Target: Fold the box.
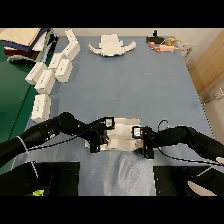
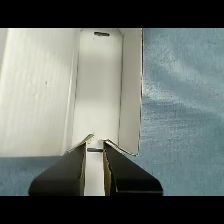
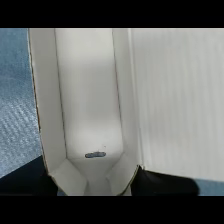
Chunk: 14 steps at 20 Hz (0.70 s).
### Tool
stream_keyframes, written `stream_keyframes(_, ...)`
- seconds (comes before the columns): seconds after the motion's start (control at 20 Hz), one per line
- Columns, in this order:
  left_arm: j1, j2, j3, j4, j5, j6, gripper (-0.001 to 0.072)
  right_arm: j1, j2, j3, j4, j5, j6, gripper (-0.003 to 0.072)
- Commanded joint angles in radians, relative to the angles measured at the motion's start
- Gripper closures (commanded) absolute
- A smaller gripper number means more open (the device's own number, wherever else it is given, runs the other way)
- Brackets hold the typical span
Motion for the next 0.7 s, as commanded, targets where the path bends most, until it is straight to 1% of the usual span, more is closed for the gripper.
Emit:
stream_keyframes(0.0,0.000,-0.026,0.001,-0.040,0.017,0.004,0.0491,0.000,0.000,0.001,0.000,0.000,0.000,0.0187)
stream_keyframes(0.1,0.000,-0.027,0.001,-0.044,0.013,0.002,0.0144,0.000,0.000,0.001,0.000,0.000,0.000,0.0187)
stream_keyframes(0.35,0.000,-0.027,0.001,-0.042,-0.009,0.000,0.0135,0.000,0.000,0.001,0.000,0.000,0.000,0.0187)
stream_keyframes(0.6,0.000,-0.027,0.001,-0.035,-0.037,-0.006,0.0145,0.000,0.000,0.001,0.000,0.000,0.000,0.0186)
stream_keyframes(0.65,0.000,-0.026,0.001,-0.025,-0.041,-0.024,0.0344,0.000,0.000,0.001,0.000,0.000,0.000,0.0187)
